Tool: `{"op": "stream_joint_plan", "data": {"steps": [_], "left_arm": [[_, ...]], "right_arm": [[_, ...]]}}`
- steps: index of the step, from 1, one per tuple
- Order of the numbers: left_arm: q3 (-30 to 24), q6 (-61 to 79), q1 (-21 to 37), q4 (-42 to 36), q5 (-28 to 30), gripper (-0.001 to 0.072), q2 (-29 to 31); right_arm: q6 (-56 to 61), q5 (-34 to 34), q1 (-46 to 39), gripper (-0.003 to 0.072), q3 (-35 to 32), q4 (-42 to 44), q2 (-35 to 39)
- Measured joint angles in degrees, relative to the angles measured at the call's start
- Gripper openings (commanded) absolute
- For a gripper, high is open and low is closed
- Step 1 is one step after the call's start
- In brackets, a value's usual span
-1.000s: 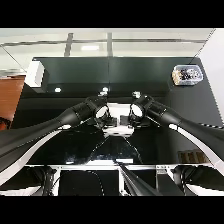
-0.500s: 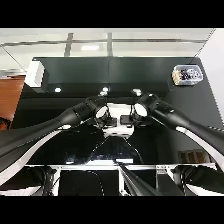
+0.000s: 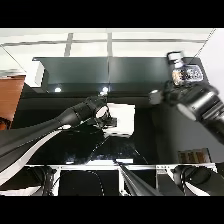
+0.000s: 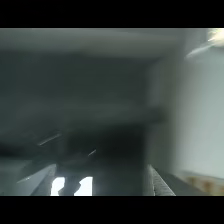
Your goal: Fold the box and place the chain.
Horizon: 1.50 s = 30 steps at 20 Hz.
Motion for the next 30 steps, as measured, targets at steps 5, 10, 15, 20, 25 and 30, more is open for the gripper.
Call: {"op": "stream_joint_plan", "data": {"steps": [5, 10, 15, 20, 25, 30], "left_arm": [[0.0, 0.0, 0.0, 0.0, 0.0, 0.0026, 0.0], [0.0, 0.0, 0.0, 0.0, 0.0, 0.0025, 0.0], [0.0, 0.0, 0.1, 0.0, -0.2, 0.0026, 0.0], [0.0, 0.0, 0.1, 0.0, -0.2, 0.0025, 0.0], [0.0, 0.0, 0.1, 0.0, -0.3, 0.0026, 0.0], [0.0, 0.0, 0.1, 0.0, -0.3, 0.0026, 0.0]], "right_arm": [[-4.2, -12.7, -24.9, 0.0715, 2.7, 5.6, -9.6], [-9.4, -10.7, -43.0, 0.059, 25.7, 22.0, -33.0], [-11.9, -3.1, -47.6, 0.059, 50.0, 28.5, -53.0], [-9.2, -0.9, -48.5, 0.0589, 58.5, 30.8, -61.8], [-8.2, 0.9, -48.6, 0.0589, 60.3, 33.4, -64.5], [-8.0, 4.2, -48.6, 0.0534, 60.6, 34.9, -64.8]]}}
